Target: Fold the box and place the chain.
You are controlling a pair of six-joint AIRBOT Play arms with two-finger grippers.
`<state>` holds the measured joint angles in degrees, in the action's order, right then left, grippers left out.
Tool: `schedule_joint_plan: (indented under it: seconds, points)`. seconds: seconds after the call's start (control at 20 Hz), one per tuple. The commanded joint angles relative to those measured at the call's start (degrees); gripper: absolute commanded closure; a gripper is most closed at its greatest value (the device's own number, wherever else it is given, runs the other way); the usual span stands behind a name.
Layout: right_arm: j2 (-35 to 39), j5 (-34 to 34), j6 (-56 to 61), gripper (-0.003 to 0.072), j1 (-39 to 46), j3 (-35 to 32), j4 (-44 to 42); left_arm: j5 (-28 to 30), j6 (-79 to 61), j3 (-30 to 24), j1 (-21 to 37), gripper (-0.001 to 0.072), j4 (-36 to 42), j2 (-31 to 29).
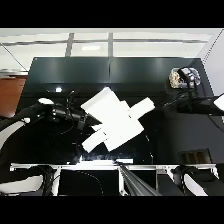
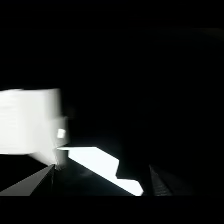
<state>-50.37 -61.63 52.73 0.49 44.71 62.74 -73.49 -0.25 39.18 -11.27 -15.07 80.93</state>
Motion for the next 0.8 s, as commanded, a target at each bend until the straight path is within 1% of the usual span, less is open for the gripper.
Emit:
schedule_joint_plan:
  seconds: [0.0,0.05,0.1,0.2,0.3,0.4,0.5,0.6,0.75]
  points:
    - [0.0,-0.2,-2.6,-0.002,3.3,2.6,13.7,12.4,-11.4,2.2,-8.4,0.0685,-7.5,-8.2]
    - [-0.1,0.7,-2.2,-0.002,3.3,2.5,12.3,16.6,-11.4,2.9,-10.8,0.0685,-10.6,-9.2]
    - [-0.1,1.2,-2.3,-0.0022,3.3,2.2,9.0,19.6,-11.1,3.4,-12.8,0.0685,-13.6,-9.3]
    - [-0.4,1.1,-8.6,-0.0023,2.7,1.1,0.9,23.9,-9.7,3.5,-15.3,0.0685,-17.9,-8.7]
    - [-0.7,0.9,-18.5,-0.0025,0.5,-0.8,-4.7,24.9,-6.6,3.6,-15.8,0.0684,-20.6,-7.5]
    - [-0.9,2.9,-25.7,-0.0031,-2.7,-3.3,-7.3,24.9,-5.0,3.6,-15.6,0.0684,-21.8,-5.5]
    - [-0.9,6.0,-27.9,-0.0031,-6.1,-5.1,-7.5,25.0,-5.0,3.6,-15.6,0.0684,-22.0,-3.8]
    - [-1.0,6.1,-30.3,-0.003,-9.2,-5.9,-7.4,25.3,-5.1,3.6,-15.6,0.0684,-22.2,-2.4]
    - [-1.0,6.6,-37.2,-0.0029,-12.9,-8.7,-7.2,25.2,-5.0,3.7,-15.8,0.0683,-25.0,-1.0]
